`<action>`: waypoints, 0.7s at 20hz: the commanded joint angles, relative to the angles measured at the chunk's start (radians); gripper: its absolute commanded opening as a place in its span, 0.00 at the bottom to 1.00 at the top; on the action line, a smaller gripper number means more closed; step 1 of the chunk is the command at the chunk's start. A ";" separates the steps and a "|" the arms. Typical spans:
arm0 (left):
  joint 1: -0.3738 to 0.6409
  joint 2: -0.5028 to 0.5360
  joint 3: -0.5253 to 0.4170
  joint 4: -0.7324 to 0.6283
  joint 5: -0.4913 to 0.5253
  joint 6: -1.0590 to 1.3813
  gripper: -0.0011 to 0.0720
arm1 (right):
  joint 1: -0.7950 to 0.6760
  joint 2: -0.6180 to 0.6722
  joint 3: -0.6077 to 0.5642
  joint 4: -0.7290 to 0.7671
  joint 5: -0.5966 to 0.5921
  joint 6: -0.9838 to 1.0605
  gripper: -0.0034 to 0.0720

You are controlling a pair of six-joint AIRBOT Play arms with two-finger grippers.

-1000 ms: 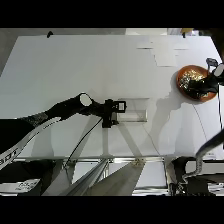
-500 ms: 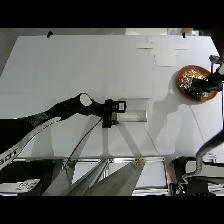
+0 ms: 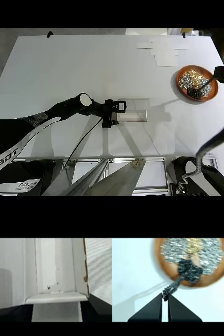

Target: Fold the box and place the chain.

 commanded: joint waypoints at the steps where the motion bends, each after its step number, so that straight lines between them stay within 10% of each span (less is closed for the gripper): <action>1: 0.001 0.001 0.000 0.000 0.000 0.000 0.10 | 0.014 0.178 0.000 0.269 0.131 -0.084 0.07; 14: 0.001 0.001 0.000 0.000 0.000 0.000 0.10 | 0.475 0.337 -0.006 0.325 0.230 -0.076 0.07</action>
